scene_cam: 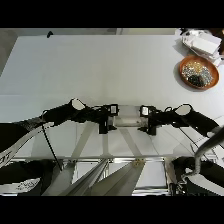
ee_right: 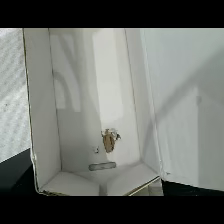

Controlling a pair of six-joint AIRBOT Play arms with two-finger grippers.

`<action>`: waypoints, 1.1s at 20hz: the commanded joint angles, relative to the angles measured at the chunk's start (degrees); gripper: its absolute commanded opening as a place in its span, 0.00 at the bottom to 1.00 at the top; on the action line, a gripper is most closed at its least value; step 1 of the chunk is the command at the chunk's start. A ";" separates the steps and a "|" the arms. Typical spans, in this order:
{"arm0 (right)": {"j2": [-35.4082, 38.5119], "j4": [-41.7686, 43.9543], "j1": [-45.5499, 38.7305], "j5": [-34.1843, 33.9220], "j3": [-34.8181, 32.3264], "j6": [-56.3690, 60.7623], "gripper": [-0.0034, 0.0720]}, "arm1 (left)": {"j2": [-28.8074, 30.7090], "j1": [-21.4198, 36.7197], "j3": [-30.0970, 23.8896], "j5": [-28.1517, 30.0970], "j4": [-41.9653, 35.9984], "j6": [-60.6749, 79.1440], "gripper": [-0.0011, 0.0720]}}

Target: Fold the box and place the chain.

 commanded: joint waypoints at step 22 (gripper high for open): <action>29.07 0.33 0.09 1.99 0.00 21.18 0.06 | 0.00 0.02 -0.02 0.26 -0.09 -0.02 0.67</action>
